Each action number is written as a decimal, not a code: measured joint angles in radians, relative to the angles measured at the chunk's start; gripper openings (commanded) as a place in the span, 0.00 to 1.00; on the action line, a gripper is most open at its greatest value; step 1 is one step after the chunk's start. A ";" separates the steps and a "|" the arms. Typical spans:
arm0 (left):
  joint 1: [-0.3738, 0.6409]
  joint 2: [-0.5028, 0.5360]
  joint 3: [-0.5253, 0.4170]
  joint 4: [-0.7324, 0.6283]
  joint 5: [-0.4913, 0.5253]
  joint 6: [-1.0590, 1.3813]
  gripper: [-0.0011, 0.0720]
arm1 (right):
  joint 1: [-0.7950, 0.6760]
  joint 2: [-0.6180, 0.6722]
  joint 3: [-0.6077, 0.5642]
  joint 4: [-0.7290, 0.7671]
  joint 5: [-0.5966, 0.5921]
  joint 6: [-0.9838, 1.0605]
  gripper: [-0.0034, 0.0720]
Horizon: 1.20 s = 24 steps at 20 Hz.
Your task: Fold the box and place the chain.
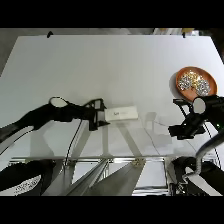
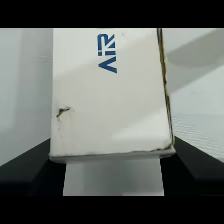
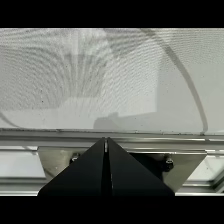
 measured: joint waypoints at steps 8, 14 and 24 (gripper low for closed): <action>0.431 0.425 0.000 0.360 0.002 -0.567 0.36 | 0.000 0.000 0.000 0.000 0.001 0.000 0.07; 0.782 0.515 -0.011 0.653 0.024 -0.996 0.36 | 0.000 0.000 0.000 0.001 0.002 0.000 0.07; 0.956 0.346 -0.035 0.912 -0.119 -1.301 0.59 | 0.000 0.000 0.000 0.000 0.003 0.000 0.07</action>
